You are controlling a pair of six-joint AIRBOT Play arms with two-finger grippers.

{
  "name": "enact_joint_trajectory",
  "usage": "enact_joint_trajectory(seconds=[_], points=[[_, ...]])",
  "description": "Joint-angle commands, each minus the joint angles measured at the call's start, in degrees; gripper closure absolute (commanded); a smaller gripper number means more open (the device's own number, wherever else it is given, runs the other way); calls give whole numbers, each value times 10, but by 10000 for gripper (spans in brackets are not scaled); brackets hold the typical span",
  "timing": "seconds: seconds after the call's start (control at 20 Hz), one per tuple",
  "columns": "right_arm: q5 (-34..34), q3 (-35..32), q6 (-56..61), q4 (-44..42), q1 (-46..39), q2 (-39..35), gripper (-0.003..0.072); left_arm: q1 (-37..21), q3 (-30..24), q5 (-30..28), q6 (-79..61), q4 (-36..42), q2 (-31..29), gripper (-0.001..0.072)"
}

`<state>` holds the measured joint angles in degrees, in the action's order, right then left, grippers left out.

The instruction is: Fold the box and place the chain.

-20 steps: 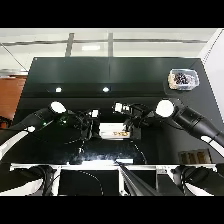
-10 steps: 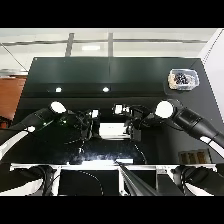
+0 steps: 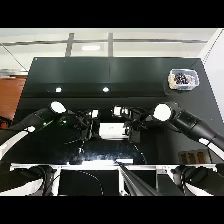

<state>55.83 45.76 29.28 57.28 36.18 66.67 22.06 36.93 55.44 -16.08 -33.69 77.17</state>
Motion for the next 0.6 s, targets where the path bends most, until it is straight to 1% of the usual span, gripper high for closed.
enact_joint_trajectory(seconds=[0.0,0.15,0.4,0.55], points=[[-15,-6,23,0,5,0,335,0,0,0,0,0,0,413],[-12,-4,46,0,5,-1,335,0,0,0,0,0,0,413],[58,35,126,11,-5,-28,334,0,0,-1,0,0,0,413],[99,56,235,26,-42,-62,337,0,0,-1,0,0,0,413]])
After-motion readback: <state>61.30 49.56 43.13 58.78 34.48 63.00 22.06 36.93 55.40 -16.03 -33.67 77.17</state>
